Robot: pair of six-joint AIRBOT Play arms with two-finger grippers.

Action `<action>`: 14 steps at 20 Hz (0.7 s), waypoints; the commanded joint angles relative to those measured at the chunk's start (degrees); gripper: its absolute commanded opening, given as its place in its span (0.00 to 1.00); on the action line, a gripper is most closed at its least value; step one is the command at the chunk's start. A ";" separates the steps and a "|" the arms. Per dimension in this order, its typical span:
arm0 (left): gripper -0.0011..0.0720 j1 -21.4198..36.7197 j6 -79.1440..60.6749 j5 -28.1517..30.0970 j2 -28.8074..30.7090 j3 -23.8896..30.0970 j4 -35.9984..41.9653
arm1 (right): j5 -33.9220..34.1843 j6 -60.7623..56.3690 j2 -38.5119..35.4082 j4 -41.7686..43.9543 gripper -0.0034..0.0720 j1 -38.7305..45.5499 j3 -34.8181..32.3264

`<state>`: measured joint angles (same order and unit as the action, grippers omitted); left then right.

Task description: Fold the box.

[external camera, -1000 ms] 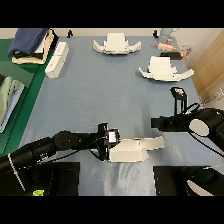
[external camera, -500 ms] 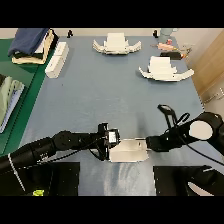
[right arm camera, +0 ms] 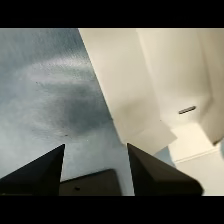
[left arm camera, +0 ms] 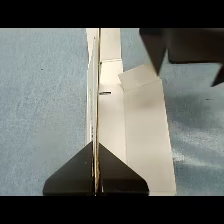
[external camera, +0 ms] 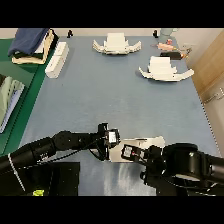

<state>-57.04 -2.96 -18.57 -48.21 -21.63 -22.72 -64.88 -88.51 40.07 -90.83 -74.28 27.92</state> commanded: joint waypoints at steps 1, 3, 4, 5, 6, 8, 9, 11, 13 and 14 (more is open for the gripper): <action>0.04 -0.04 -0.02 0.00 -0.02 0.02 -0.02 | 4.92 3.04 4.20 -11.26 0.82 -4.13 -1.60; 0.04 -0.04 -0.04 0.00 -0.02 0.02 -0.02 | 8.37 1.29 7.50 -12.83 0.82 -4.13 -1.60; 0.04 -0.04 -0.02 0.00 -0.02 0.02 -0.02 | 9.07 -2.14 8.76 -14.80 0.82 -4.13 -1.57; 0.04 -0.04 -0.02 -0.02 -0.02 0.02 -0.02 | 9.33 -6.25 9.62 -16.98 0.82 -4.13 -1.57; 0.04 -0.04 -0.04 -0.02 -0.02 0.02 -0.02 | 9.44 -10.67 9.88 -19.04 0.82 -4.13 -1.57; 0.04 -0.04 -0.04 0.00 -0.02 0.02 -0.02 | 8.87 -17.53 8.74 -21.51 0.82 -4.15 -1.29; 0.04 -0.04 -0.04 0.00 -0.02 0.02 -0.02 | 7.91 -20.09 7.54 -22.18 0.82 -4.17 -0.87; 0.04 -0.04 -0.02 0.00 -0.02 0.02 -0.02 | 5.46 -24.65 4.63 -23.65 0.82 -4.17 -0.50; 0.04 -0.04 -0.02 0.00 -0.02 0.02 -0.02 | 2.89 -28.37 1.68 -24.37 0.82 -4.13 -0.50; 0.04 -0.04 -0.02 0.00 -0.02 0.02 -0.02 | 1.88 -29.59 0.83 -24.59 0.82 -4.13 -0.50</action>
